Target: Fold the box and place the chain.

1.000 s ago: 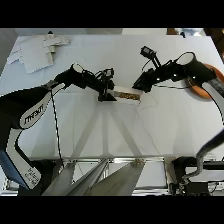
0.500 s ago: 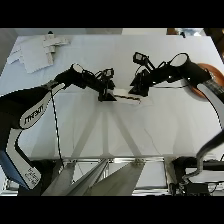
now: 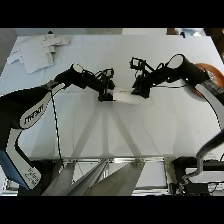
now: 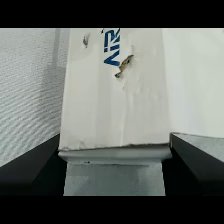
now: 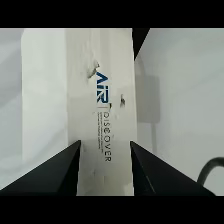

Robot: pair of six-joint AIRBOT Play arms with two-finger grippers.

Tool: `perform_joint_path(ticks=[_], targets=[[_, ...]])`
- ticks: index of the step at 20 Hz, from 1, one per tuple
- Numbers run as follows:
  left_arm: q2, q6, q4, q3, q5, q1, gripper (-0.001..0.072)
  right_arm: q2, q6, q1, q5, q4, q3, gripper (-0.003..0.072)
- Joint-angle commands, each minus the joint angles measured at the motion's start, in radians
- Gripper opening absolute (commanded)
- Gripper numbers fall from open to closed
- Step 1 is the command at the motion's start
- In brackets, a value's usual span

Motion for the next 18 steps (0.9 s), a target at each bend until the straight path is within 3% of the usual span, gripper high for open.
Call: perform_joint_path(ticks=[1, 7, 11, 16, 17, 18], targets=[[0.000, 0.000, 0.000, 0.000, 0.000, 0.001, 0.0011, 0.003, 0.000, 0.001, 0.025, -0.001, 0.000, 0.0390], [0.000, 0.000, 0.000, 0.000, 0.000, 0.001, 0.0011, 0.096, -0.024, 0.004, -0.041, 0.048, -0.045, 0.0407], [0.000, 0.000, 0.000, 0.000, 0.000, 0.001, 0.0011, 0.155, -0.106, 0.004, -0.228, 0.059, -0.201, 0.0407], [0.000, 0.000, 0.000, 0.000, 0.000, 0.001, 0.0011, 0.155, -0.106, 0.004, -0.230, 0.072, -0.241, 0.0418], [0.000, 0.000, 0.000, 0.000, 0.000, 0.001, 0.0011, 0.155, -0.106, 0.004, -0.219, 0.089, -0.241, 0.0430], [0.000, 0.000, 0.000, 0.000, 0.000, 0.001, 0.0011, 0.156, -0.106, 0.004, -0.209, 0.108, -0.241, 0.0491]])
